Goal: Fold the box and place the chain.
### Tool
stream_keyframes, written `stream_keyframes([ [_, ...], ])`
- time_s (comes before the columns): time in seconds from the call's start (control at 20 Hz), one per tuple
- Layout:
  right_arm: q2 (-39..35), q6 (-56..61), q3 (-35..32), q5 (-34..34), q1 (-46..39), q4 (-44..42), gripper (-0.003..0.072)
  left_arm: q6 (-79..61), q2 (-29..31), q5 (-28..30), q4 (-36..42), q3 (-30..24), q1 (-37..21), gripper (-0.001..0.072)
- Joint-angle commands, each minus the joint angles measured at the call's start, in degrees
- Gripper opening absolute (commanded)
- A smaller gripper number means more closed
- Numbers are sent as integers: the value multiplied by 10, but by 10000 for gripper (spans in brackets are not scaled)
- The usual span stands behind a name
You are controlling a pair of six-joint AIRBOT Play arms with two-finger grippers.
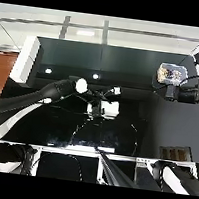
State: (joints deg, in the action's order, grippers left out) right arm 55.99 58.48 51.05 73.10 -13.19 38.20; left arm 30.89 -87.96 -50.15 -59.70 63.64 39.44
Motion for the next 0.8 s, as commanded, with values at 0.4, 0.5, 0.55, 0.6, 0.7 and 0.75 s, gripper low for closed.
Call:
stream_keyframes([
  [0.4, 0, -1, 1, 12, 0, 0, 15, 391, 254, -237, -266, -110, -373, 284],
  [0.5, 0, -9, 1, 12, 0, 0, 15, 407, 284, -238, -265, -157, -493, 284],
  [0.55, 0, -11, 1, 12, 0, 0, 15, 407, 288, -242, -266, -168, -546, 284],
  [0.6, 0, -11, 0, 12, 0, 0, 15, 404, 287, -251, -269, -172, -602, 285],
  [0.7, 0, -11, 1, 11, 0, 0, 15, 386, 287, -238, -270, -172, -702, 286],
  [0.75, 0, -11, 1, 11, 0, 0, 15, 380, 287, -221, -270, -172, -742, 286],
])
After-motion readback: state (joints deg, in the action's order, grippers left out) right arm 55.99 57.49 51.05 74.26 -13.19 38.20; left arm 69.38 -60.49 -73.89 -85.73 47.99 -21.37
